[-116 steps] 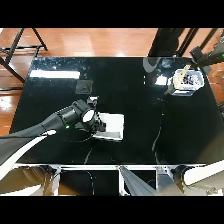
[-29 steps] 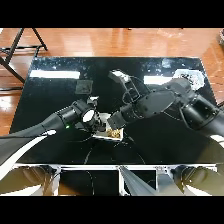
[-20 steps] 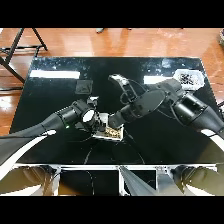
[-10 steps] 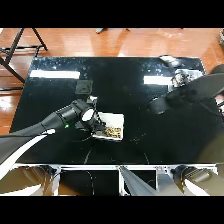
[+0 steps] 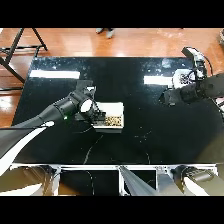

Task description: Fold the box and place the chain.

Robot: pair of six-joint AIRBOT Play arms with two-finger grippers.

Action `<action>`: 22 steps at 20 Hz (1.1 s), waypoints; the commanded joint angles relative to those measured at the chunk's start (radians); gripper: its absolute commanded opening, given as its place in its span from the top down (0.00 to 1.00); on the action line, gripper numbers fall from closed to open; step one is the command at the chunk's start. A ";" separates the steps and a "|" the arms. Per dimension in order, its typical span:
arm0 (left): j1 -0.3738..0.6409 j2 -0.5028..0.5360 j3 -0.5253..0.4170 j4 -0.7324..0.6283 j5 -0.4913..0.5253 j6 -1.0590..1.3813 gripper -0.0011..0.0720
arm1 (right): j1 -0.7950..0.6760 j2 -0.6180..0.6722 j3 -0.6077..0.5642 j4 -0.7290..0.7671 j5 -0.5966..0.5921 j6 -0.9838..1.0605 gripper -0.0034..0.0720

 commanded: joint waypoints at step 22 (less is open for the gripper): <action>0.113 0.686 -0.089 0.440 -0.446 0.293 0.10 | -0.006 0.002 -0.023 -0.069 0.225 0.045 0.21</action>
